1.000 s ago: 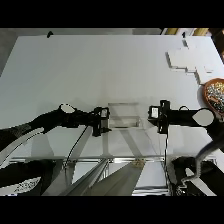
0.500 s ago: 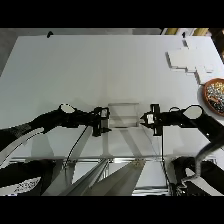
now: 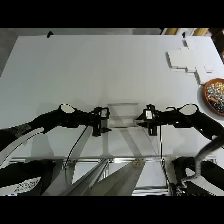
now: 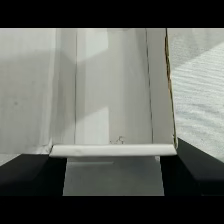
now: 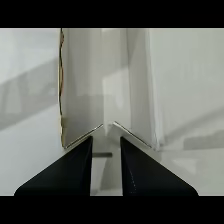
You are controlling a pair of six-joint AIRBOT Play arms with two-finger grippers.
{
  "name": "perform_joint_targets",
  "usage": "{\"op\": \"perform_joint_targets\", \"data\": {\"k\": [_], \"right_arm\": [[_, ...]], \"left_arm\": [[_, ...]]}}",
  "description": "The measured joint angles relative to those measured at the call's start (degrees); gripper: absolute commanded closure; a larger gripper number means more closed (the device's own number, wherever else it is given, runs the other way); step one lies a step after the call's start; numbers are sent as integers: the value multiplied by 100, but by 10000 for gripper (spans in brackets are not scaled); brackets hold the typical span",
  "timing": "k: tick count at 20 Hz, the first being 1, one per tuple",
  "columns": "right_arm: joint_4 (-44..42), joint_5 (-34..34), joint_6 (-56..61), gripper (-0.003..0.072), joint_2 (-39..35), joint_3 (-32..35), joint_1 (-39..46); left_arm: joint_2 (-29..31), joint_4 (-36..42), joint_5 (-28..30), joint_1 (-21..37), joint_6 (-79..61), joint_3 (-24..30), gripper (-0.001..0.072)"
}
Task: Fold the box and place the chain.
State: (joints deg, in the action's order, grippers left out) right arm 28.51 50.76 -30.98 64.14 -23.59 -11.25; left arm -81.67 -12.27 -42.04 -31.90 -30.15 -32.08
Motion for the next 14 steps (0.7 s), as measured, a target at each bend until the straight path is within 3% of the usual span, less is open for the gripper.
{"op": "perform_joint_targets", "data": {"k": [2,4,5,11,12,14], "right_arm": [[-98,35,-42,463,166,0,-94],[-162,50,-68,245,310,0,-238],[-179,48,-79,216,352,0,-286],[-144,98,374,237,254,2,-170],[-120,107,505,286,210,2,-138],[50,181,938,514,74,4,-44]], "left_arm": [[0,-7,-2,0,-17,0,640],[0,-22,-24,0,-28,0,640],[0,-31,-42,0,-28,2,640],[0,0,-20,-2,9,4,640],[0,7,-9,-2,9,4,640],[0,15,7,-2,9,4,640]]}}
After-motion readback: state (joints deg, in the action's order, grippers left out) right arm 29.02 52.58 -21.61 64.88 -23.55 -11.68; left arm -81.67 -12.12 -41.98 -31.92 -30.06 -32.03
